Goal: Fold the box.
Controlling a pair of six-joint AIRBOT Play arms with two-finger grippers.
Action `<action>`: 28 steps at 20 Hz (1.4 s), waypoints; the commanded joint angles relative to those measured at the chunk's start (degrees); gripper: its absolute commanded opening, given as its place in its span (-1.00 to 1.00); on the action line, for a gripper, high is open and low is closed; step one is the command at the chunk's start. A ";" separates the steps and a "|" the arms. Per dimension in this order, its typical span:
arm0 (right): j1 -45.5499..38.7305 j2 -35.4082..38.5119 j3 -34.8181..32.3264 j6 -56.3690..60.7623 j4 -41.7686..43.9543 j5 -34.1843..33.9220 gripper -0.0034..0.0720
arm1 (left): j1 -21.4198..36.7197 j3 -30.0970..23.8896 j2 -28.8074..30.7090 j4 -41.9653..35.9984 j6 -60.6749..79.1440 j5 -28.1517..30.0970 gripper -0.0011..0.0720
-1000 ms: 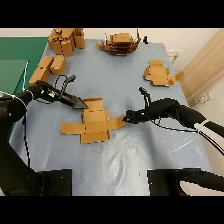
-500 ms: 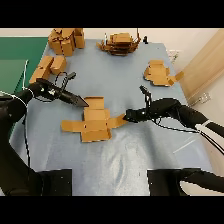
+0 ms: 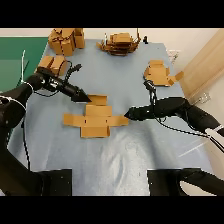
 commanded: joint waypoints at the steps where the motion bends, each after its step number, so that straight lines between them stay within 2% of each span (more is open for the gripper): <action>1: 0.00 0.90 -0.02 2.69 -7.06 -5.35 -0.09 | -2.60 0.20 3.15 1.01 10.54 4.61 -0.94; 4: 0.02 1.60 0.00 2.62 -9.40 -6.03 -0.09 | -3.96 -0.57 3.56 0.46 12.24 5.73 -0.95; 6: 0.46 4.07 0.00 2.64 -14.62 -5.09 -0.09 | -4.22 -4.17 5.51 -1.92 17.25 8.98 -0.95; 8: 0.98 7.63 -0.02 3.65 -21.57 -5.05 -0.09 | -4.22 -10.84 9.14 -4.37 23.50 15.06 -0.95; 11: 1.46 13.60 -0.02 2.34 -28.09 -5.35 -0.09 | -4.20 -24.41 16.35 -10.91 35.52 25.59 -0.95; 13: 4.24 16.90 -0.02 -2.25 -31.02 -5.57 -0.09 | -4.22 -31.85 20.79 -18.75 50.56 29.18 -0.94; 14: 6.49 17.55 -0.02 -5.66 -31.12 -6.32 -0.09 | -4.11 -34.14 22.03 -21.03 55.93 29.18 -0.94; 17: 16.83 16.76 -0.04 -19.15 -32.15 -12.72 -0.09 | -4.11 -35.89 22.58 -20.90 56.57 28.26 -0.93; 21: 29.09 13.60 -0.33 -32.76 -36.24 -11.56 -0.09 | -4.11 -35.87 22.58 -20.65 55.43 27.91 -0.93; 22: 30.32 11.87 -0.59 -33.62 -37.09 -10.32 0.15 | -4.11 -35.87 22.58 -20.65 54.75 27.80 -0.93; 23: 30.56 9.79 -0.70 -33.59 -37.03 -8.61 0.49 | -4.09 -35.87 22.53 -20.63 53.77 27.74 -0.93; 25: 30.64 5.01 -0.70 -33.62 -37.03 -4.15 0.50 | -3.85 -35.87 22.34 -20.41 51.43 27.36 -0.92; 28: 30.62 -0.96 -0.68 -33.59 -37.11 6.95 0.50 | -3.76 -35.87 22.29 -20.39 50.82 27.43 -0.92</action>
